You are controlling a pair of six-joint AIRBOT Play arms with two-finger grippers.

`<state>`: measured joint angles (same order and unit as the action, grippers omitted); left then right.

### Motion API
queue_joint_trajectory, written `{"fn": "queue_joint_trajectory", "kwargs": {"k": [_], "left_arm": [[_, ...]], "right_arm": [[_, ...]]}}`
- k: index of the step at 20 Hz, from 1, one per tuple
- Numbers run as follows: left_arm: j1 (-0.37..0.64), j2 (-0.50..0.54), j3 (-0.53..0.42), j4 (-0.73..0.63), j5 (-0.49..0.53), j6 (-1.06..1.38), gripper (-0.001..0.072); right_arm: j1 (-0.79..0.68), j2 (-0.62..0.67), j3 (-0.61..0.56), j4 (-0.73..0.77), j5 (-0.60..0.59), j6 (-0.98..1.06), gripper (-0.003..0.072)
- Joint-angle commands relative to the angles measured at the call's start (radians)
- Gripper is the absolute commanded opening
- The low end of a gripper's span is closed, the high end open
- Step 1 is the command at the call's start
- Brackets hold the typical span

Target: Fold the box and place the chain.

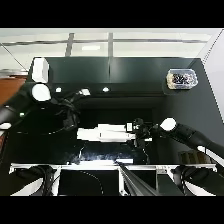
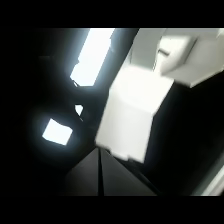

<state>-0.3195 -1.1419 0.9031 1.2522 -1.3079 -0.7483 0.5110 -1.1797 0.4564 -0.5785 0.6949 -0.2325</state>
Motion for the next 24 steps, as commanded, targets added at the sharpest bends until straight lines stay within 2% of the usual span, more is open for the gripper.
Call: {"fn": "queue_joint_trajectory", "kwargs": {"k": [1, 3, 5, 9, 10, 11, 13, 21, 22, 24], "left_arm": [[0.108, 0.057, -0.021, -0.09, -0.222, -0.24, 0.0023], [0.109, 0.073, -0.111, -0.385, -0.243, -0.222, 0.0022], [0.062, 0.101, -0.23, -0.607, -0.146, -0.14, 0.0023], [-0.047, 0.113, -0.41, -0.863, 0.136, -0.024, 0.0023], [-0.063, 0.112, -0.435, -0.951, 0.172, 0.045, 0.0023], [-0.066, 0.112, -0.447, -1.034, 0.166, 0.127, 0.0023], [-0.063, 0.113, -0.447, -1.072, 0.205, 0.157, 0.0023], [-0.098, 0.087, -0.447, -1.079, 0.722, 0.252, 0.0024], [-0.117, 0.078, -0.447, -1.078, 0.753, 0.253, 0.0024], [-0.157, 0.06, -0.447, -1.077, 0.747, 0.277, 0.0024]], "right_arm": [[0.0, -0.001, 0.0, 0.002, 0.0, 0.001, 0.0414], [0.0, -0.001, 0.0, 0.002, 0.0, 0.001, 0.0414], [0.0, -0.001, 0.0, 0.002, 0.0, 0.001, 0.0414], [0.0, -0.001, 0.0, 0.002, 0.0, 0.001, 0.0414], [0.0, -0.001, 0.0, 0.002, 0.0, 0.001, 0.0414], [0.0, -0.001, 0.0, 0.002, 0.0, 0.001, 0.0414], [0.0, -0.001, 0.0, 0.002, 0.0, 0.001, 0.0414], [0.0, -0.001, 0.0, 0.002, 0.0, 0.001, 0.0414], [0.0, -0.001, 0.0, 0.002, 0.0, 0.001, 0.0413], [0.0, -0.001, 0.0, 0.002, 0.0, 0.001, 0.0414]]}}
